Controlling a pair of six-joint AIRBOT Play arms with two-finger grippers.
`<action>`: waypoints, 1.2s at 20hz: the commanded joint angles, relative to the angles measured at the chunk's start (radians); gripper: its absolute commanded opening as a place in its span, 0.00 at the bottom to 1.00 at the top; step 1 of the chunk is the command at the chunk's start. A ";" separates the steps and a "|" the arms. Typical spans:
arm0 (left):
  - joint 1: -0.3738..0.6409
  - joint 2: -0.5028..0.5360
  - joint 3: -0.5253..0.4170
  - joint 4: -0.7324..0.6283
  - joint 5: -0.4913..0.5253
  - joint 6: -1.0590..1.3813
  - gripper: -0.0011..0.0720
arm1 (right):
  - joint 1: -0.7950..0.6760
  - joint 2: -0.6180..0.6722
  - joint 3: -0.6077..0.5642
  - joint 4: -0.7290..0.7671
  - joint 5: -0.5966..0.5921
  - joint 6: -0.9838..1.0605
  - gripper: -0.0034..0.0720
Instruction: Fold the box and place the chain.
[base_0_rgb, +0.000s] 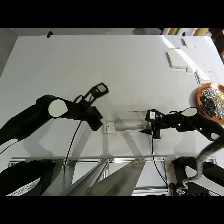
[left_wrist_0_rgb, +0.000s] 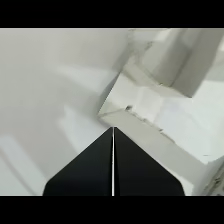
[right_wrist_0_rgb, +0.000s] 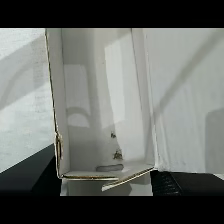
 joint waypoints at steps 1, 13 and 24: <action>0.078 0.003 -0.051 0.057 -0.014 -0.481 0.02 | 0.001 0.001 0.000 -0.001 0.001 -0.001 0.59; -0.006 -0.201 -0.185 -0.477 0.202 -0.357 0.02 | 0.001 0.001 0.000 -0.001 0.001 -0.001 0.59; -0.086 -0.135 -0.160 -0.503 0.205 -0.340 0.24 | 0.001 0.001 0.000 -0.001 0.001 -0.001 0.59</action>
